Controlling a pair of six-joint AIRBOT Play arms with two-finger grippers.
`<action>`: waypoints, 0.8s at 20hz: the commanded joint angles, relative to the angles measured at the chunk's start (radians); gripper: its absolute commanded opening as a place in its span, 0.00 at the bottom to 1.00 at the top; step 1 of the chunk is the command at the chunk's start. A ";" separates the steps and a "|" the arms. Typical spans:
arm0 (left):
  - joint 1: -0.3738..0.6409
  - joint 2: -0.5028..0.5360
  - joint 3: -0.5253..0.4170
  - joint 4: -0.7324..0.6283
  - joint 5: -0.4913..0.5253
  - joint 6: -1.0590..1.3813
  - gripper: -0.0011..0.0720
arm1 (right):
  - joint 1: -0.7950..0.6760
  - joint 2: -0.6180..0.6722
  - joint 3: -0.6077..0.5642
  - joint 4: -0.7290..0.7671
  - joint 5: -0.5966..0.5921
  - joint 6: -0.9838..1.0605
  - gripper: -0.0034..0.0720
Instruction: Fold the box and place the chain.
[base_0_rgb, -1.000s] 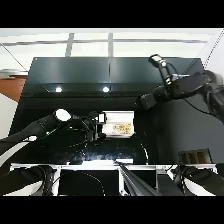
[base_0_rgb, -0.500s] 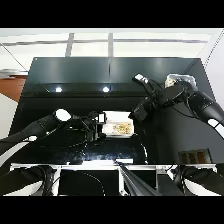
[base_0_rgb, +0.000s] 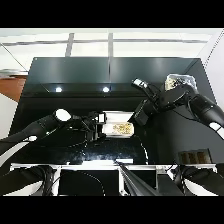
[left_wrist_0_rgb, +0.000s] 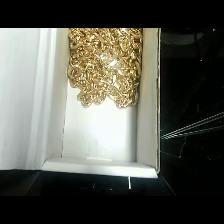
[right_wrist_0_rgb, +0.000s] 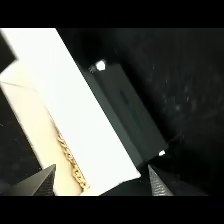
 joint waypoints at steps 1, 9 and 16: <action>-0.001 -0.001 0.000 0.001 0.000 0.000 0.49 | -0.017 0.077 0.063 0.000 -0.074 -0.002 0.98; -0.001 -0.001 0.000 0.002 0.000 0.000 0.49 | -0.133 0.030 0.062 0.035 0.087 0.012 0.98; -0.001 -0.001 0.000 0.002 0.000 0.000 0.49 | -0.011 -0.058 0.062 0.055 -0.042 -0.097 0.75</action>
